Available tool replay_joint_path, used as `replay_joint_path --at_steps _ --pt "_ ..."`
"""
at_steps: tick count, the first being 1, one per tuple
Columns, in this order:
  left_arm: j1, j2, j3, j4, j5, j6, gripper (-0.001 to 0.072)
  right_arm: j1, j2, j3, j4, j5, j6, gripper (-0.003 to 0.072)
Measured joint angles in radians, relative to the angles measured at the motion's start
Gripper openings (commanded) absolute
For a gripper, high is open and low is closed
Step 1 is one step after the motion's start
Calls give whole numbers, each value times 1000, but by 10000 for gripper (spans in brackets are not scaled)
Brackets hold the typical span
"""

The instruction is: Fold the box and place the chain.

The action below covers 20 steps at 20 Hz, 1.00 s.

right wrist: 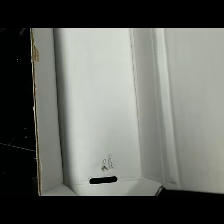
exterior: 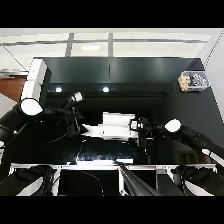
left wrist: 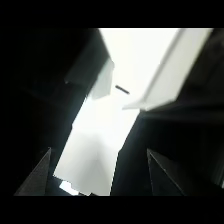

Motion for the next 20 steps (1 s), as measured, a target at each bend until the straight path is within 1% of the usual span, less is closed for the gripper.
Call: replay_joint_path --at_steps 1,3,4,6,13,14,18,20 --pt "-16 1 -15 8 18 64 708 0 0 0 0 0 0 544" --pt "-55 -5 -47 18 104 158 704 0 0 0 0 0 0 545" --pt "-73 -13 -59 14 148 190 704 0 0 0 0 0 0 545" --pt "-108 -42 -73 -19 203 230 704 0 0 0 0 0 0 545" --pt "-206 -138 -87 -136 285 298 700 0 0 0 0 0 0 544" --pt "-214 -143 -87 -147 296 302 673 0 0 0 0 0 0 545" --pt "-229 -155 -87 -167 320 314 395 0 0 0 0 0 0 545" --pt "-231 -157 -87 -173 330 316 349 0 0 0 0 0 0 544"
